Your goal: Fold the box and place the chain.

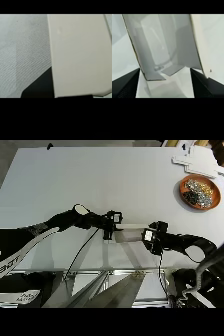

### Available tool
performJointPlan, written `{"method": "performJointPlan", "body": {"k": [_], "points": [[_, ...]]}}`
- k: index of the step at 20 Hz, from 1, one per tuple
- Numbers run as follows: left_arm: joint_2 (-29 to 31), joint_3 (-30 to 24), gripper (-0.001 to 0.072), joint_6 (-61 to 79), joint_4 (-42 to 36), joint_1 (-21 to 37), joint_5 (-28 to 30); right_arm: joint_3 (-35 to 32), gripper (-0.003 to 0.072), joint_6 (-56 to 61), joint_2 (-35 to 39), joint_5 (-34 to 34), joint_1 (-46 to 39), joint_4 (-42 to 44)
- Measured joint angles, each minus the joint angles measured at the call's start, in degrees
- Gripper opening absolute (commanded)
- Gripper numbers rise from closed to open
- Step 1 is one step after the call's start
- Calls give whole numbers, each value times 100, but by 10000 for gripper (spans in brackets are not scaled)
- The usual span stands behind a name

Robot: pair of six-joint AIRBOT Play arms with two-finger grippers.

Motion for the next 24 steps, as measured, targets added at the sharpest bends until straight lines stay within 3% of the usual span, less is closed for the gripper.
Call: {"method": "performJointPlan", "body": {"k": [14, 24], "points": [[0, 0, 11, 0, -2, -2, 0, 155, 691, -2618, -1106, 533, -1537, 1998], [0, 0, 11, 2, -2, 0, 11, 640, 692, -4151, -2435, 1322, -2094, 2636]]}}
